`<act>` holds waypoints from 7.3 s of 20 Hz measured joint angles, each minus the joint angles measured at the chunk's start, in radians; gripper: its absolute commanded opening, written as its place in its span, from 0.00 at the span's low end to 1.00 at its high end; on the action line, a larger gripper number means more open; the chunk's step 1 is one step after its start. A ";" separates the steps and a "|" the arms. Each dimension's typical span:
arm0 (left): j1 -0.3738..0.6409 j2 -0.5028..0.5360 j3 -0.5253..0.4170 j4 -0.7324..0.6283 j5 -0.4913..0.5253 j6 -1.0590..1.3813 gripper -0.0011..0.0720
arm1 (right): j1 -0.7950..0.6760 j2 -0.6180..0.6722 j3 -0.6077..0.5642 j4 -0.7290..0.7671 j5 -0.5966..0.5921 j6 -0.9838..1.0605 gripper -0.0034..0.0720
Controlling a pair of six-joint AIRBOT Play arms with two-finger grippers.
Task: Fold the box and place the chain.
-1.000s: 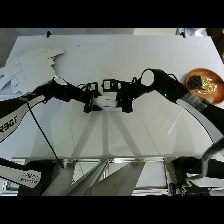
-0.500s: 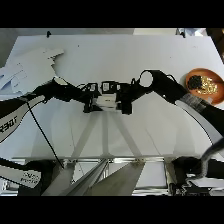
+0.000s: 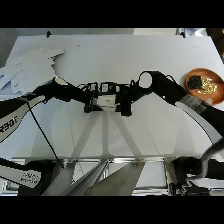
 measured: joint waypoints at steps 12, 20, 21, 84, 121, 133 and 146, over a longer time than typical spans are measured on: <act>0.000 0.000 0.000 0.011 -0.015 0.008 0.47 | -0.122 0.051 0.002 0.281 -0.106 0.266 0.06; 0.000 0.000 0.000 0.011 -0.015 0.009 0.47 | -0.098 -0.153 0.002 0.576 -0.134 0.339 0.06; 0.000 0.000 0.000 0.011 -0.015 0.009 0.47 | -0.094 -0.165 0.002 0.578 -0.137 0.347 0.06; 0.001 0.000 0.000 0.011 -0.016 0.008 0.47 | -0.453 0.577 -0.340 -0.359 -0.238 0.903 0.06; 0.137 0.397 -0.001 -0.076 0.412 -0.182 0.03 | -0.458 0.581 -0.340 -0.395 -0.265 0.936 0.06; 0.409 0.377 -0.001 -0.080 0.742 -0.607 0.03 | -0.458 0.581 -0.340 -0.395 -0.265 0.936 0.06; 0.478 0.121 0.000 -0.075 0.734 -0.686 0.10 | -0.458 0.581 -0.340 -0.395 -0.265 0.936 0.06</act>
